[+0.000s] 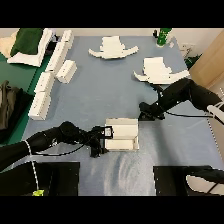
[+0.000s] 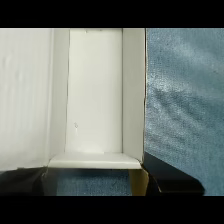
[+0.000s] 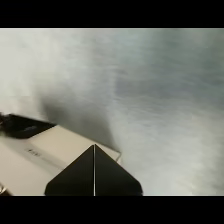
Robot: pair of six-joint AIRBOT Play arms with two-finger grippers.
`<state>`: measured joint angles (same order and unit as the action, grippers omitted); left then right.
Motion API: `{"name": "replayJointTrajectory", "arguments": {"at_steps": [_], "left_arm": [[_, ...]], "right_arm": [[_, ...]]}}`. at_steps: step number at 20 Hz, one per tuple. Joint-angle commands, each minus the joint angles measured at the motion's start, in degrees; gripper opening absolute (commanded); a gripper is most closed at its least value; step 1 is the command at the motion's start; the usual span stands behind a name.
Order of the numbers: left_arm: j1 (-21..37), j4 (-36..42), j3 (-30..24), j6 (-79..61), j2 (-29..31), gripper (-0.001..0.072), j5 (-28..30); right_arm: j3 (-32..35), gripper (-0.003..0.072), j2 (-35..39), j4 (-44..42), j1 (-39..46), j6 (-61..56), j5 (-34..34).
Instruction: Fold the box.
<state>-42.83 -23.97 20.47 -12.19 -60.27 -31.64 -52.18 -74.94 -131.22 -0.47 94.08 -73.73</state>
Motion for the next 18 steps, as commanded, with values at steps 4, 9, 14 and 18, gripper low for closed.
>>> {"name": "replayJointTrajectory", "arguments": {"at_steps": [4, 9, 14, 18], "left_arm": [[0.0, 0.0, 0.0, 0.0, 0.0, 0.0465, 0.0], [0.0, 0.0, 0.0, 0.0, 0.0, 0.0465, 0.0], [0.0, 0.0, 0.0, 0.0, 0.0, 0.0465, 0.0], [0.0, 0.0, 0.0, 0.0, 0.0, 0.0465, 0.0]], "right_arm": [[-5.0, 0.0003, -8.4, -12.3, 0.9, 17.3, -17.7], [-4.9, 0.0003, -7.3, -10.4, -4.5, 25.7, -20.1], [-1.3, 0.0003, 0.5, -4.7, -12.8, 29.0, -8.9], [8.3, 0.0003, 11.7, -4.5, -20.4, 32.0, 10.2]]}}
